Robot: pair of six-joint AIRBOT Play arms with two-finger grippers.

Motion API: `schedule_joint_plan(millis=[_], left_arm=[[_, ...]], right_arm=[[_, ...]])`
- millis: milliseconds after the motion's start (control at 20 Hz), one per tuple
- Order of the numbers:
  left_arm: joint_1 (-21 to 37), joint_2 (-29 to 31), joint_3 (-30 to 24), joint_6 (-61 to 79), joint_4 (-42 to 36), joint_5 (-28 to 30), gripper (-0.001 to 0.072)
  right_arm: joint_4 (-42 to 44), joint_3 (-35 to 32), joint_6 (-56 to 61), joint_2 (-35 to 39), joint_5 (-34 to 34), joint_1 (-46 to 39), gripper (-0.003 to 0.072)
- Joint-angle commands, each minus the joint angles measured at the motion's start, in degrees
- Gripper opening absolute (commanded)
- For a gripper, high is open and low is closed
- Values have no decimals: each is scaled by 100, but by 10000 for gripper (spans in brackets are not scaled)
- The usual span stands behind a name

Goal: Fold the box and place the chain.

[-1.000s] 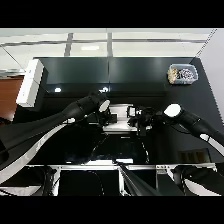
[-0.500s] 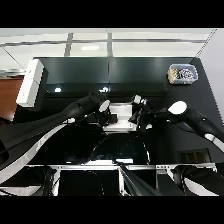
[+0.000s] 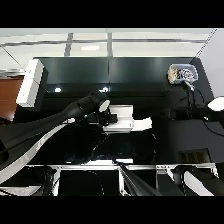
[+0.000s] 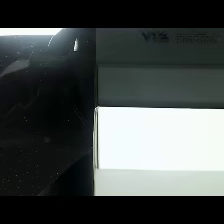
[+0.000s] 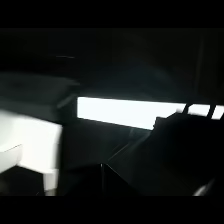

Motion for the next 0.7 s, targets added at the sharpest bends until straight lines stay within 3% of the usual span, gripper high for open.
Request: schedule_joint_plan(millis=[0, 200, 400, 650], left_arm=[[4, 0, 2, -2, 0, 2, 24], [4, 0, 2, -2, 0, -4, 24], [4, 0, 2, -2, 0, -4, 24], [4, 0, 2, -2, -2, -4, 24]], right_arm=[[221, -540, 1143, -501, -310, -376, 12], [1344, -501, 17, -1233, -295, 442, 12], [1436, -216, -188, -1438, -334, 1056, 12], [1432, 361, -313, -1438, 315, 1204, 12]])
